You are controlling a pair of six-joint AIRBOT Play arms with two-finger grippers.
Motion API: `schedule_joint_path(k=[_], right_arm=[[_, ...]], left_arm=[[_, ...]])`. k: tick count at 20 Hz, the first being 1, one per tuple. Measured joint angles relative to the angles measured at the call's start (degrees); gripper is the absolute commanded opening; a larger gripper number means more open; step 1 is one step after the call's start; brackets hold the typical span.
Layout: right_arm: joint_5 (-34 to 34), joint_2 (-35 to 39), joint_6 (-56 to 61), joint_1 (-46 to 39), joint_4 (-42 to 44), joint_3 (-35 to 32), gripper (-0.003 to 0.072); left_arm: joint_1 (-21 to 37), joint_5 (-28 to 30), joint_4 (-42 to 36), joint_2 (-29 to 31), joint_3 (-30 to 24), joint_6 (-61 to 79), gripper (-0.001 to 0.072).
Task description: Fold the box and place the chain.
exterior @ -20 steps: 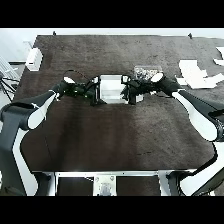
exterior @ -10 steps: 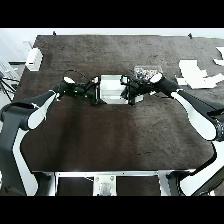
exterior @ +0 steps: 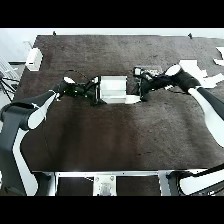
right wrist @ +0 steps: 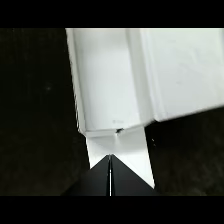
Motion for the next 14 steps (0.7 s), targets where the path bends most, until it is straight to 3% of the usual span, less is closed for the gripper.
schedule_joint_path(k=[6,14], right_arm=[[0.63,2.12,19.43,-9.57,2.34,-1.09,0.0009],[0.44,-6.03,33.92,-12.68,4.66,-1.66,0.0009]], left_arm=[[0.0,0.0,0.02,0.0,0.0,0.02,0.051],[0.0,-0.02,0.0,0.0,0.0,0.07,0.051]])
